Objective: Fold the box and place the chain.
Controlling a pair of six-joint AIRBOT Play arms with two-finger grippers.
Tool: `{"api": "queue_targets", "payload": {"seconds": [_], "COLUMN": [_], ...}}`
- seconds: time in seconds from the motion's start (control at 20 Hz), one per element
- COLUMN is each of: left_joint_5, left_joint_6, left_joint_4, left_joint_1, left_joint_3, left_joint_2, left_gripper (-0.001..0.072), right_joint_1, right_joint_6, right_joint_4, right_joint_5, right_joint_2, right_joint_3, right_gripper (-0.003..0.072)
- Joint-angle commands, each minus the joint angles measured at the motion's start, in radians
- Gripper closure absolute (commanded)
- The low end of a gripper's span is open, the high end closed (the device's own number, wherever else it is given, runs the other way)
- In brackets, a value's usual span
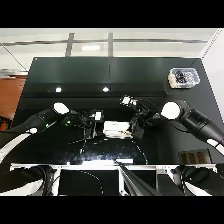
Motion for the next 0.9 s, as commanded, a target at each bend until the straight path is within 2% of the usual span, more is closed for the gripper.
{"api": "queue_targets", "payload": {"seconds": [0.0,0.85], "left_joint_5": [0.000,0.000], "left_joint_6": [0.000,0.001], "left_joint_4": [0.000,0.000], "left_joint_1": [0.000,0.000], "left_joint_3": [0.000,0.000], "left_joint_2": [-0.001,-0.001], "left_gripper": [0.0355,0.0355], "right_joint_1": [0.001,0.001], "right_joint_6": [0.007,0.012], "right_joint_4": [-0.003,-0.024], "right_joint_5": [0.013,0.053], "right_joint_2": [-0.005,-0.005], "right_joint_3": [0.000,0.000], "right_gripper": [0.0387,0.0376]}}
